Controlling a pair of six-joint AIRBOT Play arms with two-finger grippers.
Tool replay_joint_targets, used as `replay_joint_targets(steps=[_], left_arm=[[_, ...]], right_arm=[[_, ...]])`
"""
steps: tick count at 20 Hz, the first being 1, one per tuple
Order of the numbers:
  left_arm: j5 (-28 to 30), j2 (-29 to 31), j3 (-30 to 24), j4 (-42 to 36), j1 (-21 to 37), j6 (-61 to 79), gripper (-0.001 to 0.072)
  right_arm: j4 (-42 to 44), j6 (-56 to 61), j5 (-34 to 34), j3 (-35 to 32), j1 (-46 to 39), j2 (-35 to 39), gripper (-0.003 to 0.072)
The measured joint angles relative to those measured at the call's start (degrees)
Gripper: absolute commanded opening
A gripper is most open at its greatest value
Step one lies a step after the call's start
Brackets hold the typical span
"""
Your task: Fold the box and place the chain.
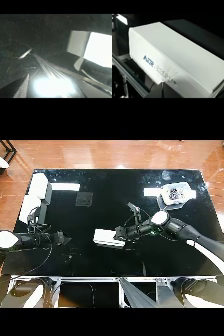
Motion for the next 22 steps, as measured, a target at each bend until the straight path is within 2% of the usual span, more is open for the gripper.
replay_joint_targets(steps=[8, 14, 17, 20, 22], left_arm=[[0.0, -0.31, 0.07, -0.09, 0.0, 0.11, 0.063], [-1.05, -1.09, 1.92, -3.17, 0.0, 2.43, 0.063], [-4.39, -5.27, 5.81, -5.42, -0.09, 8.63, 0.063], [-6.29, -11.89, 12.87, -7.3, -1.4, 18.99, 0.0631], [-7.32, -16.37, 17.68, -9.53, -4.28, 27.8, 0.0632]], right_arm=[[-2.51, 1.57, -1.77, 0.72, 0.74, 0.63, 0.0019], [-1.33, -1.27, 3.37, 3.21, -5.51, 9.14, 0.0019], [-4.94, -2.95, 5.79, 3.54, -11.67, 14.45, 0.0019], [-12.48, -3.52, 7.56, 3.61, -17.29, 17.25, 0.0019], [-17.4, -3.8, 9.92, 3.28, -19.43, 18.05, 0.0019]])
